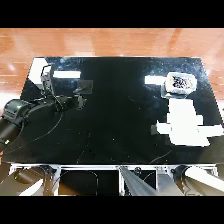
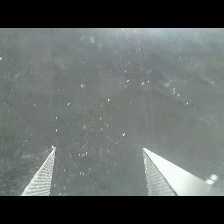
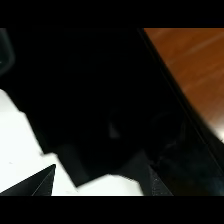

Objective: Fold the box and place the chain.

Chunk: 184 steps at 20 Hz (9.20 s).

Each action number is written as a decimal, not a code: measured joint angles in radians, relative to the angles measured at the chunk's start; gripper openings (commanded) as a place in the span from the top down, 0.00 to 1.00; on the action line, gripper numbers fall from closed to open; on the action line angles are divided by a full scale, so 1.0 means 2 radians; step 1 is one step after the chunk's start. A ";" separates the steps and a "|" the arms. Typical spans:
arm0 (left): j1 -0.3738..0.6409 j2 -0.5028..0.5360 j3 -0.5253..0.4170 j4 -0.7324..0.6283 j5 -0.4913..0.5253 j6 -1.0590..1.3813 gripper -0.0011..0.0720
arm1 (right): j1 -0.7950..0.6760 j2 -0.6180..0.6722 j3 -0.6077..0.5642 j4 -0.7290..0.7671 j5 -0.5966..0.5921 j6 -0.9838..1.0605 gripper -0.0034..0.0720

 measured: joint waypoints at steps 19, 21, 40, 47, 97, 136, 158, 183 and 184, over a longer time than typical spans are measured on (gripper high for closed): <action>0.000 0.000 0.000 0.008 -0.001 -0.001 0.13 | -0.053 -0.152 0.043 0.042 0.170 -0.103 0.03; 0.000 0.000 0.000 0.008 -0.001 -0.001 0.13 | -0.046 -0.157 0.041 0.043 0.175 -0.102 0.03; 0.000 0.000 0.000 0.008 -0.003 -0.002 0.13 | 0.007 -0.155 0.015 0.030 0.185 -0.111 0.94; 0.000 0.000 0.000 0.015 -0.003 -0.002 0.14 | 0.052 -0.122 0.015 0.072 0.189 -0.135 0.92; 0.036 -0.428 0.153 -0.456 0.358 0.654 0.15 | 0.645 0.232 -0.266 0.085 -0.095 0.117 0.91; 0.016 -0.396 0.227 -0.352 0.319 0.819 0.96 | 0.645 0.234 -0.064 -0.126 0.097 0.117 0.04; -0.056 -0.282 0.072 -0.256 0.033 0.870 0.96 | 0.645 0.234 -0.033 -0.144 -0.014 0.116 0.03; -0.057 -0.282 0.072 -0.239 0.052 0.859 0.96 | 0.757 0.206 -0.346 0.044 -0.244 -0.380 0.04; -0.057 -0.282 0.072 -0.239 0.051 0.859 0.96 | 0.766 0.199 -0.347 0.047 -0.263 -0.387 0.04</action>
